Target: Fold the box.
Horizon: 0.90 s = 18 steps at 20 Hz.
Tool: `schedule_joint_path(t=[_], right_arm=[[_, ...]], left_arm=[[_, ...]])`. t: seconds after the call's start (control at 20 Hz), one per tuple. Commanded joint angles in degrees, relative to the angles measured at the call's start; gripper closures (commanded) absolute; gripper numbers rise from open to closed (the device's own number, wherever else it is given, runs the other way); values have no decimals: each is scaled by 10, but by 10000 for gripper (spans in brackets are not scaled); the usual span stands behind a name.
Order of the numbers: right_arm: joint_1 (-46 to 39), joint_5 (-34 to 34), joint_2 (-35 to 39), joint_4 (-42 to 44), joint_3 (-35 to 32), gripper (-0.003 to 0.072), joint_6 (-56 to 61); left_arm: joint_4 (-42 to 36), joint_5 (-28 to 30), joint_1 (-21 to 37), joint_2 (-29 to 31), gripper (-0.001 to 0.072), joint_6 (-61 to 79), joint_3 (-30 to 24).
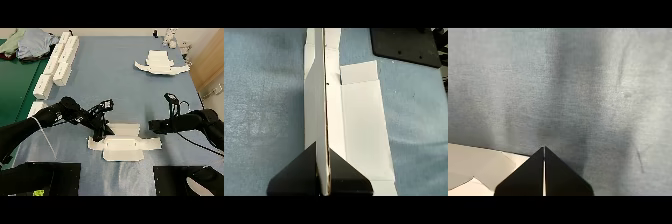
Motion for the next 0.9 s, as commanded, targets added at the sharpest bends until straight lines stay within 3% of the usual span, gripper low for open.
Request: schedule_joint_path(t=[0.0, 0.35, 0.6, 0.65, 0.7, 0.85], right_arm=[[1, -24, 7, 4, 1, 683, -4], [89, -147, 92, 39, 6, 683, -21], [304, -171, 140, 42, 3, 673, -110], [345, -163, 140, 26, 3, 472, -137], [382, -140, 134, -10, 2, 152, -157], [445, -64, 82, -109, 0, -17, -263]], left_arm=[[2, -7, 0, 0, 694, -13, 0], [2, -5, 0, 0, 694, -28, 0], [2, -5, 0, 0, 694, -28, 0], [2, -5, 0, 0, 694, -28, 0], [2, -6, 0, 0, 695, -28, 0], [1, -5, 0, 0, 694, -28, 0]])
